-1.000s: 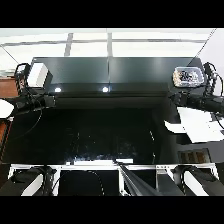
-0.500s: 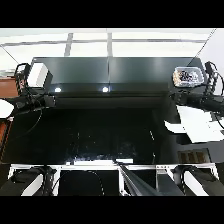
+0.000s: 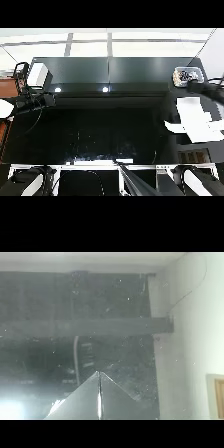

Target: Fold the box and place the chain.

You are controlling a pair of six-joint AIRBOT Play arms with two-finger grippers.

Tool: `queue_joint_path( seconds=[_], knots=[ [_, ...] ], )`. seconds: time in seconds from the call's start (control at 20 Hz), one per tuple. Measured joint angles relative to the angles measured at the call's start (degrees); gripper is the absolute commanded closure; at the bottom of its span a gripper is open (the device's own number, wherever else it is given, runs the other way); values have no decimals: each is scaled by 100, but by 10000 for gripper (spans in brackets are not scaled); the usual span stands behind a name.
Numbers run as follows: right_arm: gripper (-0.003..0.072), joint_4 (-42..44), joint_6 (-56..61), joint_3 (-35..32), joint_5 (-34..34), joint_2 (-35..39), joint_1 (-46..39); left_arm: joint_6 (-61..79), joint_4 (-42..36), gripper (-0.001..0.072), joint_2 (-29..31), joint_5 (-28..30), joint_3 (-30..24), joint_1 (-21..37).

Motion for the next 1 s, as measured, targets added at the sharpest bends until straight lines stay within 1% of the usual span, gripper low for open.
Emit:
queue_joint_path(
  seconds=[0.05,0.1,0.15,0.2,0.25,0.3,0.4,0.45,0.55,0.6,0.7,0.8,0.85,0.9,0.95,1.0],
  knots=[
    [-25,-557,575,181,-22,-245,-481,0,-46,681,0,85,0,0],
    [-25,-988,1069,404,55,-496,-990,0,-81,567,0,140,0,0],
    [-25,-1287,1495,686,243,-800,-1589,0,-101,231,0,164,0,0],
    [-25,-1425,1766,977,522,-1095,-2146,0,-129,-1,0,219,-2,0],
    [-24,-1392,1853,1307,809,-1423,-2726,-17,-164,-2,-7,229,-2,-7],
    [-24,-1163,1716,1631,1119,-1733,-3211,-20,-199,-2,-11,245,-2,-7],
    [-23,-437,935,2328,2002,-2428,-3995,-22,-249,-1,-24,264,-4,-11],
    [-23,-87,448,2669,2599,-2804,-4273,-24,-264,-1,-37,267,-4,-11],
    [-23,326,-444,3143,3790,-3458,-4557,-37,-337,-1,-87,251,-2,-13],
    [-23,485,-787,3287,4232,-3696,-4603,-39,-387,-1,-129,219,-4,-11],
    [-23,708,-1399,3515,4675,-4044,-4594,-39,-507,-1,-197,146,-4,-13],
    [-22,822,-1801,3657,4964,-4249,-4481,-39,-592,-1,-243,111,-4,-13],
    [57,855,-1934,3700,5093,-4312,-4415,-39,-616,-1,-258,101,-4,-13],
    [172,846,-2050,3731,5204,-4360,-4345,-39,-640,-1,-271,79,-4,-13],
    [224,785,-2109,3755,5302,-4389,-4293,-39,-658,-1,-278,66,-4,-13],
    [225,702,-2170,3773,5401,-4404,-4253,-39,-673,-1,-282,61,-4,-13]
  ],
)
